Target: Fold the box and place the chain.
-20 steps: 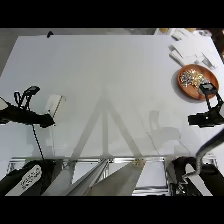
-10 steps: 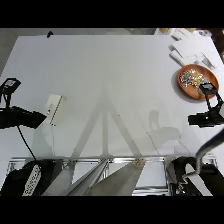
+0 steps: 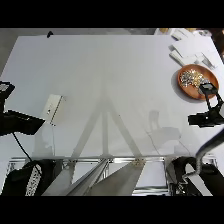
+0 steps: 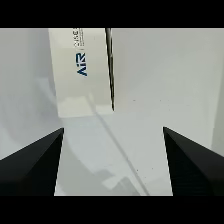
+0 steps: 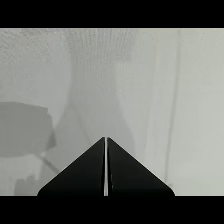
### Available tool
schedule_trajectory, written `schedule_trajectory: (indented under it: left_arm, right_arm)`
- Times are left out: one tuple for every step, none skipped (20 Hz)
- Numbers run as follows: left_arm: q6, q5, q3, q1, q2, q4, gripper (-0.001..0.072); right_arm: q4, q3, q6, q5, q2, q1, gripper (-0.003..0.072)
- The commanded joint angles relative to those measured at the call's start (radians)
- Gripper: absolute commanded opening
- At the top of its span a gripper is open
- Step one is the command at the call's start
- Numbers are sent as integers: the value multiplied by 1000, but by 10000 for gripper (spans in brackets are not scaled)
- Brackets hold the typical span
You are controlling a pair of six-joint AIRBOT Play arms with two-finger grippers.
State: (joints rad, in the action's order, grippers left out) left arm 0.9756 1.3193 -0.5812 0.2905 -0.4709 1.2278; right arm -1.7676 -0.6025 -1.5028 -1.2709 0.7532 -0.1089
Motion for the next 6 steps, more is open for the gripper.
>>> schedule_trajectory:
  left_arm:
    - [-8, -6, 1, 1, 5, 0, 694]
    - [-7, -16, 3, 1, 5, 0, 694]
    - [-7, -26, 5, 1, 5, 0, 694]
    - [-8, -37, 8, 1, 4, 0, 694]
    - [-8, -45, 8, 1, 4, 0, 694]
    - [-13, -54, 8, 1, 0, 0, 694]
  right_arm:
    - [0, 0, 0, 0, -1, 0, 19]
    - [0, 0, 0, 0, -1, 0, 19]
    - [0, 0, 0, 0, -1, 0, 19]
    - [0, 0, 0, 0, -1, 0, 19]
    - [0, 0, 0, 0, -1, 0, 19]
    - [0, 0, 0, 0, -1, 0, 19]
